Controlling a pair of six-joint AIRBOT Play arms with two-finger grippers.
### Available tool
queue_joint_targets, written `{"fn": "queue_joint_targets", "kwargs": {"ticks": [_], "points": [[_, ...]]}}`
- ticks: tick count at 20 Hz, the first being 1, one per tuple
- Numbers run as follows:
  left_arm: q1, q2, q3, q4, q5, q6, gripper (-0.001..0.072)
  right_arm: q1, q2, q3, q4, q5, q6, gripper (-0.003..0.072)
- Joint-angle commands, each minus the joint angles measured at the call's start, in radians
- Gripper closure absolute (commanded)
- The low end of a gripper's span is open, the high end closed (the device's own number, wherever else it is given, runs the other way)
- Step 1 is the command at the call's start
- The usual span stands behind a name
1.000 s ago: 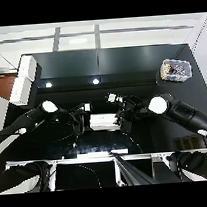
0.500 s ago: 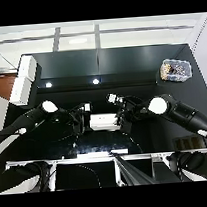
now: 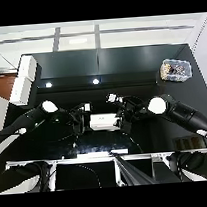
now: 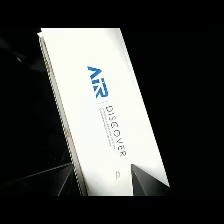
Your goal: Fold the box and place the chain.
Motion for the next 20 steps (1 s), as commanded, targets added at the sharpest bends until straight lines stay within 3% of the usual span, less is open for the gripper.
{"fn": "queue_joint_targets", "kwargs": {"ticks": [1, 6, 7, 8, 10, 16, 20], "points": [[-0.001, 0.0, 0.001, 0.0, 0.0, 0.0, 0.023, 0.0, 0.019, 0.013, 0.005, 0.008, 0.058, 0.0241], [-0.001, 0.0, 0.0, 0.0, 0.0, 0.0, 0.023, -0.028, 0.086, 0.037, -0.003, 0.02, 0.223, 0.0269], [-0.001, 0.0, 0.0, 0.0, 0.0, 0.0, 0.023, -0.037, 0.09, 0.037, 0.001, 0.021, 0.283, 0.0424], [-0.001, 0.0, 0.0, 0.0, 0.0, 0.0, 0.023, -0.044, 0.089, 0.036, 0.006, 0.022, 0.341, 0.0631], [-0.001, 0.0, 0.0, 0.0, 0.0, 0.0, 0.023, -0.053, 0.08, 0.025, 0.072, 0.004, 0.448, 0.0646], [-0.001, 0.0, 0.0, 0.0, 0.0, 0.0, 0.023, -0.053, -0.079, -0.005, 0.499, -0.012, 0.426, 0.0645], [-0.001, 0.0, 0.0, 0.0, 0.0, 0.0, 0.023, -0.053, -0.158, -0.005, 0.513, -0.013, 0.418, 0.0645]]}}
